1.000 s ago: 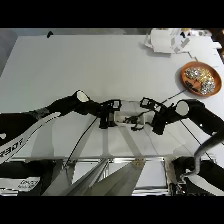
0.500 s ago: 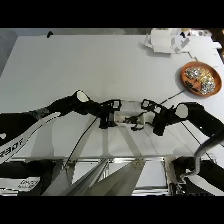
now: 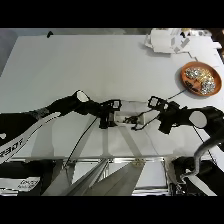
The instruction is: Fold the box and place the chain.
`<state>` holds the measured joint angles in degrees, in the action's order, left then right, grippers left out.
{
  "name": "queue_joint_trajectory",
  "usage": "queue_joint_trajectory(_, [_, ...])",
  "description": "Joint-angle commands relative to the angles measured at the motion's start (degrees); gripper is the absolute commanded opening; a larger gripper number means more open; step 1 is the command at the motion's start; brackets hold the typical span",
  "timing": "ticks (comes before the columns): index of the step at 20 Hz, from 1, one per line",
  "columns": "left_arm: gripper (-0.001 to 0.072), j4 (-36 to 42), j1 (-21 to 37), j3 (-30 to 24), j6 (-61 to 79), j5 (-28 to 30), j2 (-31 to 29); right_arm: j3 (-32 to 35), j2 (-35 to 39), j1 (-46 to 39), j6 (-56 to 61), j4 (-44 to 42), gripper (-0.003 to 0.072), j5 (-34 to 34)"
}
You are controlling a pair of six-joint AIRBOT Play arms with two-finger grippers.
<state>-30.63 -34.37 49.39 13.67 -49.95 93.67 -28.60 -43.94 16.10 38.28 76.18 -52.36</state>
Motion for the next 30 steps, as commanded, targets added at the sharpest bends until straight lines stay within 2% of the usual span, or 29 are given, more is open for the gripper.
queue_joint_trajectory(1, [0.0211,0.0,-0.1,0.0,0.0,0.0,0.0,-1.3,6.2,0.0,0.6,-10.7,0.002,-0.6])
queue_joint_trajectory(8, [0.0211,0.0,-0.1,0.0,0.0,0.0,0.0,-10.7,7.8,0.0,-6.1,-33.2,0.002,-0.6])
queue_joint_trajectory(13, [0.0211,0.0,-0.1,0.0,0.0,0.0,0.0,-12.5,7.8,0.0,-9.2,-41.4,0.002,0.9])
queue_joint_trajectory(20, [0.0211,0.0,-0.1,0.0,0.0,0.0,0.0,-15.1,6.3,0.0,-10.3,-43.5,0.002,2.7])
queue_joint_trajectory(27, [0.0211,0.0,-0.1,0.0,0.0,0.0,0.0,-15.1,-7.1,1.6,-10.4,-44.4,0.0021,-5.7])
queue_joint_trajectory(30, [0.0211,0.0,-0.1,0.0,0.0,0.0,0.0,-15.1,-10.0,6.2,-10.3,-39.8,0.0021,-4.7])
